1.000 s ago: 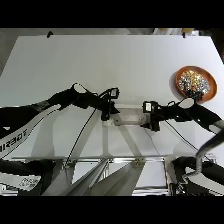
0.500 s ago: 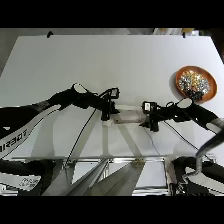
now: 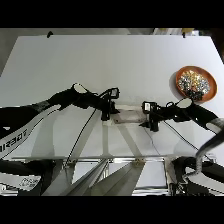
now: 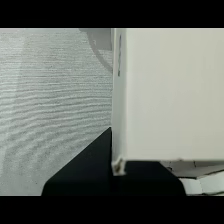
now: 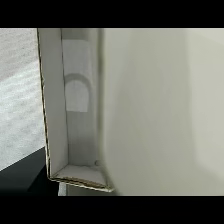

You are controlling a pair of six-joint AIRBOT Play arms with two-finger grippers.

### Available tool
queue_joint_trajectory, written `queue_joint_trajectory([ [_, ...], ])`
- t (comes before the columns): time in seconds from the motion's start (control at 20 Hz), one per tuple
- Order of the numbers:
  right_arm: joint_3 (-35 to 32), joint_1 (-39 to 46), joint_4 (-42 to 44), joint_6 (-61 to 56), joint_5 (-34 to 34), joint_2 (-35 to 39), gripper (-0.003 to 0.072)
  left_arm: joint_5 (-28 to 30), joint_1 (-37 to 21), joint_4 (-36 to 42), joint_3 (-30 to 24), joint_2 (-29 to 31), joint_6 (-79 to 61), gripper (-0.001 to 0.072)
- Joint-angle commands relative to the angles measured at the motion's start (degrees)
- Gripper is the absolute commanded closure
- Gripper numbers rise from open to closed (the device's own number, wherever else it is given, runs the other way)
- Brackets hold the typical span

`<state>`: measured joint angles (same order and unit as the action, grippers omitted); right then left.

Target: Fold the box and place the chain.

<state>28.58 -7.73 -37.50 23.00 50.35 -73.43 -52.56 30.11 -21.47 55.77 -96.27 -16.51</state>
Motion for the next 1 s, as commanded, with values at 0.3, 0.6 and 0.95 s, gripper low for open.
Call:
queue_joint_trajectory([
  [0.3,0.0,-0.1,-0.2,-0.2,0.0,0.0,0.035,0.0,0.0,0.0,0.0,0.0,0.0,0.07],
  [0.6,0.0,-0.1,-0.2,-0.2,0.0,0.0,0.035,0.0,0.0,0.0,0.0,0.0,0.0,0.07],
  [0.95,0.0,-0.1,-0.2,-0.2,0.0,0.0,0.035,-1.3,-3.1,-6.7,0.0,4.6,9.4,0.0271],
])
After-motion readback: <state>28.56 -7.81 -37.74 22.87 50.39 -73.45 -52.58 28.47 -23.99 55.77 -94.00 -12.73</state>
